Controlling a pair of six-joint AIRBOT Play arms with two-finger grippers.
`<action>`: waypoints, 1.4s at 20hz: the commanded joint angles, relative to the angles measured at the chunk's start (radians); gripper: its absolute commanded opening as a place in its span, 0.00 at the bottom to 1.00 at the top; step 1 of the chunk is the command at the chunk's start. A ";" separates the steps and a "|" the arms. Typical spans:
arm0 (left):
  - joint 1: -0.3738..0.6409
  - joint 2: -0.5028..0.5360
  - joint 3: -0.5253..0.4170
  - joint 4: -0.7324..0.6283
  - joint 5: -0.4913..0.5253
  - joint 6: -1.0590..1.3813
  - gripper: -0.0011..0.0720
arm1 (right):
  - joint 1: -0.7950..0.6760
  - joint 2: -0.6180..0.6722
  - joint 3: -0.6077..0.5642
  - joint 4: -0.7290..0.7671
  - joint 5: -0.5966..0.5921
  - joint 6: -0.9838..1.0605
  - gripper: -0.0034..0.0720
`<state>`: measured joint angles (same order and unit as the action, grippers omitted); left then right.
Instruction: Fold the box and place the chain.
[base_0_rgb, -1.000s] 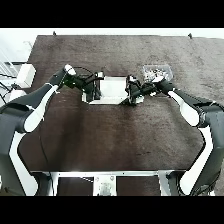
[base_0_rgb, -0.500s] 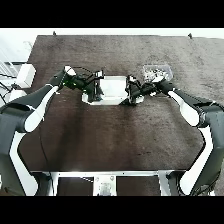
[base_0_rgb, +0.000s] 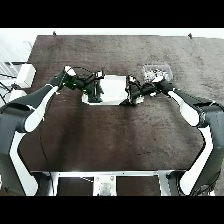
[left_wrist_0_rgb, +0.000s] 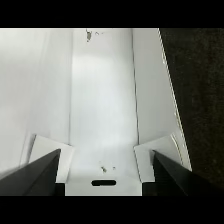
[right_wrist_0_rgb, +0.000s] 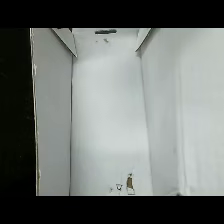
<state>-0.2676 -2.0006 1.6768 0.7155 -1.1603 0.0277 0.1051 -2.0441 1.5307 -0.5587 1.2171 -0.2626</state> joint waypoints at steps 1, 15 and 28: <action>-0.001 0.000 0.000 -0.002 0.007 -0.001 0.97 | -0.001 0.000 0.001 0.002 -0.004 0.000 0.78; 0.080 0.056 0.007 -0.001 -0.194 -0.056 0.04 | -0.001 0.000 0.001 0.002 -0.004 0.000 0.78; 0.120 0.465 -0.316 0.083 0.198 -0.803 0.03 | -0.001 0.000 0.001 0.002 -0.004 0.000 0.78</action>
